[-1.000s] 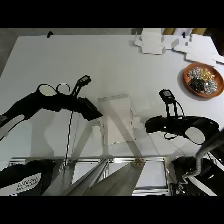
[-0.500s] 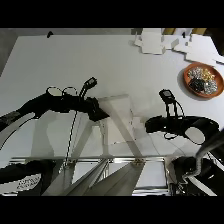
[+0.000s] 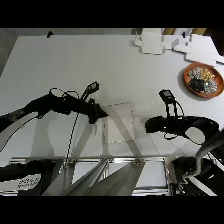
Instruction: Fold the box and place the chain.
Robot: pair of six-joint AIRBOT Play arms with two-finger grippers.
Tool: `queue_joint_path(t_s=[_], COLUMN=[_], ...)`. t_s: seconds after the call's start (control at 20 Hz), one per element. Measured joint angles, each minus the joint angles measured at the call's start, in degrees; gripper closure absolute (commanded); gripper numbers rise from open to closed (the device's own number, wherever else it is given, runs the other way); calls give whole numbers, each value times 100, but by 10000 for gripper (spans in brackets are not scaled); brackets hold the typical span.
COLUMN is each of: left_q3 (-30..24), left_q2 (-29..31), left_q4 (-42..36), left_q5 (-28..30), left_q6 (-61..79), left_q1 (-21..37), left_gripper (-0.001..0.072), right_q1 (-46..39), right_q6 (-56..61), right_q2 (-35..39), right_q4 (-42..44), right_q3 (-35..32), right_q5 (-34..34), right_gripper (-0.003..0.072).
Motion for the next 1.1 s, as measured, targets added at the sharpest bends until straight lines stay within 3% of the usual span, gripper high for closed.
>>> queue_joint_path(t_s=[0.15, 0.25, 0.6, 1.1], left_q3=[50, 85, 125, 127], left_q2=[17, 24, 31, -133], left_q4=[15, 24, -11, -151], left_q5=[109, 190, 691, 1051], left_q6=[713, 1029, 2124, 2428], left_q1=[-96, -254, -1036, -1200], left_gripper=[704, 704, 702, 704], right_q1=[0, 0, 0, 0], right_q6=[-9, -13, -168, -459], right_q2=[28, 55, 293, 796], right_q4=[26, 39, -267, -568], right_q3=[92, 208, 756, 881], right_q5=[50, 149, 1027, 1585], right_gripper=[411, 342, 343, 348])
